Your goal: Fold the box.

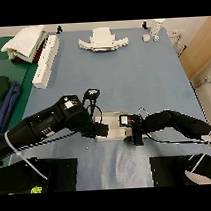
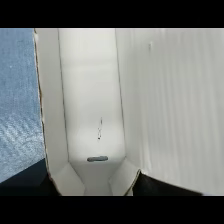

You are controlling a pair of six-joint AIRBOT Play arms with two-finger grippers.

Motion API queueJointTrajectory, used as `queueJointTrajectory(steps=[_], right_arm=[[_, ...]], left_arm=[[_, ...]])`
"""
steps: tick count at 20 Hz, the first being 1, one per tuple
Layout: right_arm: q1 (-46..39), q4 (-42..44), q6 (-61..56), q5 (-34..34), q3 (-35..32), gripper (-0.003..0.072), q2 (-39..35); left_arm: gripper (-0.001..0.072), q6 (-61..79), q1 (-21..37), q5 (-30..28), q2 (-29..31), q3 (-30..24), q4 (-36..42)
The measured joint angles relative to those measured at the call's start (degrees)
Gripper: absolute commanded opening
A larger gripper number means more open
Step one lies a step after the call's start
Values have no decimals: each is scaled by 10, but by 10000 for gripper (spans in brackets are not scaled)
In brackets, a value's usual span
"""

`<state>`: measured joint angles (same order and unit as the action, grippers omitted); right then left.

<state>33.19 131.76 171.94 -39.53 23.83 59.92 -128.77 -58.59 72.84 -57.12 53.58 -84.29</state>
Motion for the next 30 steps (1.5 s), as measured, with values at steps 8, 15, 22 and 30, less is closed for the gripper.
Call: queueJointTrajectory(steps=[8,15,22,30], right_arm=[[0,0,0,0,0,515,0],[0,0,0,0,0,515,0],[0,0,0,0,0,515,0],[0,0,0,0,0,515,0]], left_arm=[[14,310,126,16,73,-70,82],[16,656,291,-11,119,-174,223],[611,923,333,-110,123,-212,263],[703,1230,345,-205,65,-284,404]])
